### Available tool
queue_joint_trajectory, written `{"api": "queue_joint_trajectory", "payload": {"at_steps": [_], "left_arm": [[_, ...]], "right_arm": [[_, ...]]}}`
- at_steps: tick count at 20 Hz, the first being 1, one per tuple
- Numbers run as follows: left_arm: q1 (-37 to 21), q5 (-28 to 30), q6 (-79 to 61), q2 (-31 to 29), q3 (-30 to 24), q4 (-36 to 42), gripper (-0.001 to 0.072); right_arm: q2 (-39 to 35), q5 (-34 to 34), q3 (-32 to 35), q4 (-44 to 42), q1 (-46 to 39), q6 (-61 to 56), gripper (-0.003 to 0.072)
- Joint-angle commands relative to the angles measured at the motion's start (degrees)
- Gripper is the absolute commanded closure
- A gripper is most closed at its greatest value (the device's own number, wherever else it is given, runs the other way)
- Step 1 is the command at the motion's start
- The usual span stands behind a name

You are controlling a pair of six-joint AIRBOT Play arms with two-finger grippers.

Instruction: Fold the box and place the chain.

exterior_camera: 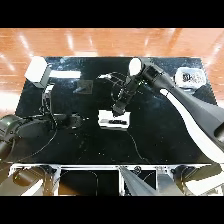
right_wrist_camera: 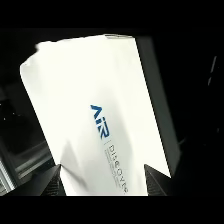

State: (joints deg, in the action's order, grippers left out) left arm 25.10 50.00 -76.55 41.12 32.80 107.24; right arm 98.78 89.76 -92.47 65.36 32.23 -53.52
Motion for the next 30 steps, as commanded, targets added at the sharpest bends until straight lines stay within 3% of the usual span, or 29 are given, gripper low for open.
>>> {"api": "queue_joint_trajectory", "payload": {"at_steps": [1,2,4,12,30], "left_arm": [[0.0,-0.2,0.0,0.1,0.0,0.0,0.018],[0.0,-0.2,0.0,0.1,0.0,0.2,0.018],[0.0,-0.2,0.0,0.1,0.0,0.4,0.018],[0.0,-0.2,0.0,0.1,0.0,0.9,0.018],[0.0,-0.6,0.0,0.1,0.0,1.3,0.018]], "right_arm": [[-1.2,1.3,0.0,0.1,0.2,0.0,0.0096],[-1.2,1.3,0.0,0.1,0.2,0.0,0.0096],[-1.2,1.5,0.0,0.1,0.2,0.4,0.0196],[-1.2,-0.3,0.1,6.3,0.7,0.4,0.0202],[-1.2,2.2,0.1,6.3,1.8,-1.0,0.0202]]}}
